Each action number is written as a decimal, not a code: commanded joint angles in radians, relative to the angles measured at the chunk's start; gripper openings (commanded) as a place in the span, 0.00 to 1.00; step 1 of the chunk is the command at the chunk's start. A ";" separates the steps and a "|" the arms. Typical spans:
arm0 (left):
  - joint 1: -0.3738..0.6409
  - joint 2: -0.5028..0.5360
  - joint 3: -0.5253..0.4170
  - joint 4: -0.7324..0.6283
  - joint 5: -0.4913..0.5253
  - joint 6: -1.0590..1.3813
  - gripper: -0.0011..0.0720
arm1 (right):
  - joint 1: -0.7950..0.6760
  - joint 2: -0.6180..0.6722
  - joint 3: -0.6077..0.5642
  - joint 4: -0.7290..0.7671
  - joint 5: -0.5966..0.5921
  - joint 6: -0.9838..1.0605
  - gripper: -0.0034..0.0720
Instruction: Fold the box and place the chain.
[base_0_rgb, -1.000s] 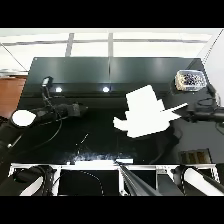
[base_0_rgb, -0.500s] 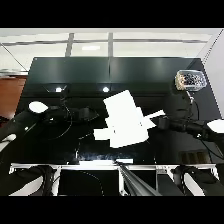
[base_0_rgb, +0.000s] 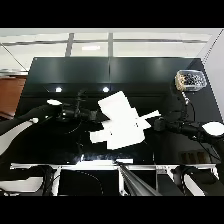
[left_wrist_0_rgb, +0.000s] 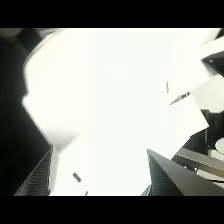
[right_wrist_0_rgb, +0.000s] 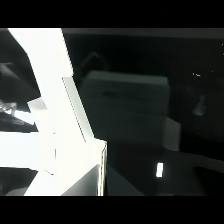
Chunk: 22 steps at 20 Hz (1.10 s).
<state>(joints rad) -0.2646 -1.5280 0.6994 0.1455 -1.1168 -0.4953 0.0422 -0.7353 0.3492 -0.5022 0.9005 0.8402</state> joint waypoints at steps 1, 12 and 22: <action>-0.020 -0.103 0.087 0.019 -0.144 0.075 0.93 | 0.004 0.001 0.000 0.003 0.005 0.009 0.10; -0.062 -0.159 0.182 0.152 -0.194 0.082 0.65 | 0.004 0.001 0.000 -0.006 0.019 0.017 0.10; -0.039 -0.159 0.183 0.148 -0.188 0.114 0.26 | 0.004 0.001 0.000 -0.082 0.084 0.045 0.10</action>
<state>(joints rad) -0.3084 -1.6859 0.8818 0.2958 -1.3064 -0.3840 0.0448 -0.7345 0.3492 -0.5632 0.9703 0.8783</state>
